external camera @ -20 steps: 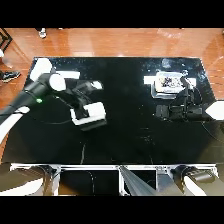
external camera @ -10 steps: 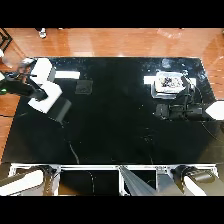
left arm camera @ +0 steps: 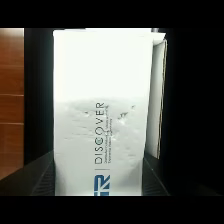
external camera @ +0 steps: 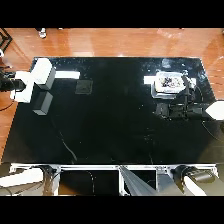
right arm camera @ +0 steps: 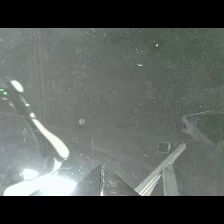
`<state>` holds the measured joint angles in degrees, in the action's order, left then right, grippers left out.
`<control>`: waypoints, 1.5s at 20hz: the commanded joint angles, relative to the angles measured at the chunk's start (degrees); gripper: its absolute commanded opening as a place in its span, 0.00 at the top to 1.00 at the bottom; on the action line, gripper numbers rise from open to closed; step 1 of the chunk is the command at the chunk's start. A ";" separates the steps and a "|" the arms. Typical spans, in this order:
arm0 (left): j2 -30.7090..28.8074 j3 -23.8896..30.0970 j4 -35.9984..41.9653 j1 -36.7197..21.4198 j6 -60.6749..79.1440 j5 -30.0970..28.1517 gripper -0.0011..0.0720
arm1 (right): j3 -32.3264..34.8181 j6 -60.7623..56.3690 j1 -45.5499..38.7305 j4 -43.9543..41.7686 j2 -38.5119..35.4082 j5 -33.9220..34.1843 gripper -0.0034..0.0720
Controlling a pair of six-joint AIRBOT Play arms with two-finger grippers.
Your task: Fold the box and place the chain.
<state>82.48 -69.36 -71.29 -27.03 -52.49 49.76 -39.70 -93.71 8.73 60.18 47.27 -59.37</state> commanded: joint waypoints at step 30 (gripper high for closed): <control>-9.57 -20.57 9.99 18.84 -27.06 32.06 0.95 | -10.99 -2.03 -0.15 27.50 -4.76 -7.93 0.92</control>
<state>79.68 -93.41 -59.61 -15.62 -77.21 87.39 -49.89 -94.32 8.60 81.93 44.77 -65.58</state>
